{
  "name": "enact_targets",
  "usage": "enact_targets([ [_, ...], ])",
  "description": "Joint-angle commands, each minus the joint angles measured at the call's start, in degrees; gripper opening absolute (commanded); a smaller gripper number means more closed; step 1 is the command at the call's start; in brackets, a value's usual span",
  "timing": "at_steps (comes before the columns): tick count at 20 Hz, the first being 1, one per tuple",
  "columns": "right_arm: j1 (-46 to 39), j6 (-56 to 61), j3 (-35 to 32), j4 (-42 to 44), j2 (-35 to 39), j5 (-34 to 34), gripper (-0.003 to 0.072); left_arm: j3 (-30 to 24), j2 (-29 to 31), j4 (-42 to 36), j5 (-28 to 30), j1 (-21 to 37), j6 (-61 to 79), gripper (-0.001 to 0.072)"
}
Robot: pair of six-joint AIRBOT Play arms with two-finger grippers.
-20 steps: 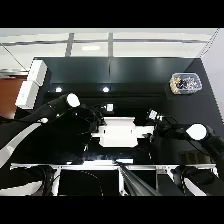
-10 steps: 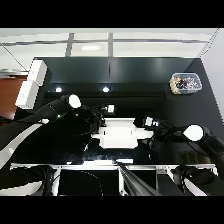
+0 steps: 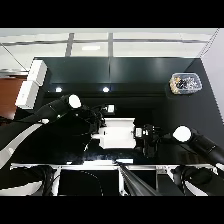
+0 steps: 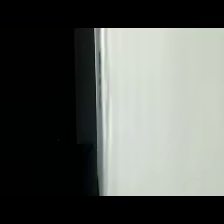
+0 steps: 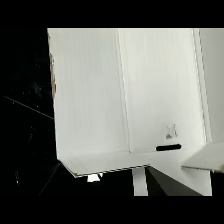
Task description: Fold the box and place the chain.
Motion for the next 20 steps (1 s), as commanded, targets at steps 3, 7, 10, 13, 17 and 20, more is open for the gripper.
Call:
enact_targets([
  [3,3.9,-1.5,0.0,3.1,-0.6,-4.9,0.0601,0.1,0.0,0.0,0.0,0.0,0.0,0.0026],
  [7,3.9,-1.2,1.0,3.0,-0.6,-7.3,0.0601,0.1,0.0,0.0,0.0,0.0,0.0,0.0027],
  [10,3.9,-1.2,2.8,2.2,-0.6,-7.5,0.0601,0.1,0.0,0.0,0.0,0.0,0.0,0.0027],
  [13,3.8,2.9,4.6,2.4,-0.6,-6.7,0.0601,0.1,0.0,0.0,0.0,0.0,0.0,0.0027],
  [17,1.1,7.0,7.6,0.1,-0.6,-3.4,0.0600,0.1,0.0,0.0,0.0,0.0,0.0,0.0026],
  [20,-2.9,6.7,7.6,0.3,-0.7,-3.8,0.0600,0.1,0.0,0.0,-0.1,0.0,0.0,0.0026],
])
